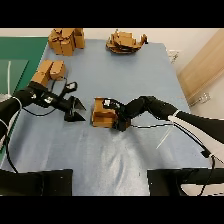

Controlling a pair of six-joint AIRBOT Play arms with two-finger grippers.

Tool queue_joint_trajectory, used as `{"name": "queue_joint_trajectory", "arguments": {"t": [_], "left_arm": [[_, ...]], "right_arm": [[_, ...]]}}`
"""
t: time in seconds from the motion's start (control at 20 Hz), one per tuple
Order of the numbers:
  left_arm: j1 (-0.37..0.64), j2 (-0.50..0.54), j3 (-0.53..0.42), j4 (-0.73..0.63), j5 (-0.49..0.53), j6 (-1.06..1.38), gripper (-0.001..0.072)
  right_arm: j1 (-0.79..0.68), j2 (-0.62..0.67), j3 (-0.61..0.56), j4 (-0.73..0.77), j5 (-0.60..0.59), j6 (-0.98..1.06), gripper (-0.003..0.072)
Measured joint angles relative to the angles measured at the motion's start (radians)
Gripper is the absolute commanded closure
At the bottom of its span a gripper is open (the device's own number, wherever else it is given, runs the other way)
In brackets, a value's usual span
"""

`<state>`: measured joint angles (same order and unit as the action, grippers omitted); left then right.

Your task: Fold the box.

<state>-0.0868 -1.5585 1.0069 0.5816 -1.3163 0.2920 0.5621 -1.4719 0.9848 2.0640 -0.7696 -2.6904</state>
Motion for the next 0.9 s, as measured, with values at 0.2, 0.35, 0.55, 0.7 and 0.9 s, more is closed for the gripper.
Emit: {"name": "queue_joint_trajectory", "arguments": {"t": [0.2,0.35,0.55,0.7,0.9], "left_arm": [[-0.085,-0.001,0.0,0.07,0.066,0.028,0.0044],[-0.115,-0.001,0.0,0.082,0.11,0.035,0.0017],[-0.148,-0.001,0.0,0.084,0.145,0.039,0.0017],[-0.178,-0.001,0.0,0.084,0.159,0.041,0.0016],[-0.203,-0.001,0.0,0.084,0.175,0.036,0.0017]], "right_arm": [[0.0,0.0,0.0,0.0,0.0,0.0,0.0682],[0.0,0.0,0.0,0.0,0.0,0.0,0.0682],[0.0,0.0,0.0,0.0,0.0,0.0,0.0682],[0.0,0.0,0.0,0.0,0.001,0.0,0.0682],[0.0,0.0,0.0,0.0,0.002,0.0,0.0682]]}}
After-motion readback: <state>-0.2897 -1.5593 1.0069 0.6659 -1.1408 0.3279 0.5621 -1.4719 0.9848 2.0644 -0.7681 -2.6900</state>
